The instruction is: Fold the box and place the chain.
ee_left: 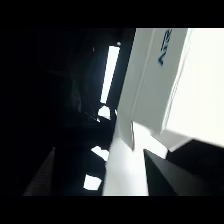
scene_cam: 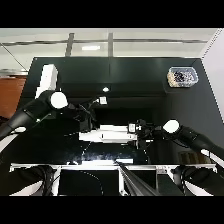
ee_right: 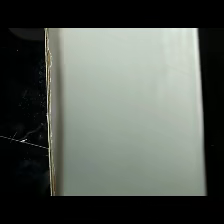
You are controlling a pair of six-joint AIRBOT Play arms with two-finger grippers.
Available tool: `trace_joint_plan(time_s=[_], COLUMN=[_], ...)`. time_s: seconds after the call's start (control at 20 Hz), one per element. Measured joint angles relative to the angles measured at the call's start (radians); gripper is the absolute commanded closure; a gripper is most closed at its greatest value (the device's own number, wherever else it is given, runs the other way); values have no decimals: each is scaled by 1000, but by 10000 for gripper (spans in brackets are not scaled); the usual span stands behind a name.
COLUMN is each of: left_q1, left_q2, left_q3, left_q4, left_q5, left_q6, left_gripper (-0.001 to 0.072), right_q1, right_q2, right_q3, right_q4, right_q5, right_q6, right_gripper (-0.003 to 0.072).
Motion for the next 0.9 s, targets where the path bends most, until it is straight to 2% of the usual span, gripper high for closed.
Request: trace_joint_plan(time_s=[0.05, 0.1, 0.3, 0.35, 0.45, 0.55, 0.65, 0.8, 0.9], left_q1=[13, 23, 38, 36, 32, 29, 18, -15, -37], left_q2=[11, 19, 47, 60, 89, 116, 124, 95, 59], left_q3=[0, 0, -21, -39, -87, -144, -192, -232, -241], left_q4=[8, 13, -37, -91, -239, -406, -530, -628, -648], left_q5=[-41, -89, -292, -313, -293, -172, 17, 310, 407], left_q6=[-50, -92, -212, -222, -201, -150, -107, -36, 13], left_gripper=[509, 682, 683, 682, 682, 681, 681, 680, 680], right_q1=[0, 0, 0, 0, 0, 0, 0, 0, 0], right_q2=[0, 0, 0, 0, 0, 0, 0, 0, 0], right_q3=[0, 0, 0, 0, 0, 0, 0, 0, 0], right_q4=[0, -1, -2, -2, -2, -2, -3, -2, -2], right_q5=[1, 2, 3, 3, 4, 4, 4, 4, 4], right_q6=[0, -2, -2, -2, -2, -2, -2, -2, -2], right_gripper=[213, 213, 212, 212, 213, 213, 212, 213, 213])
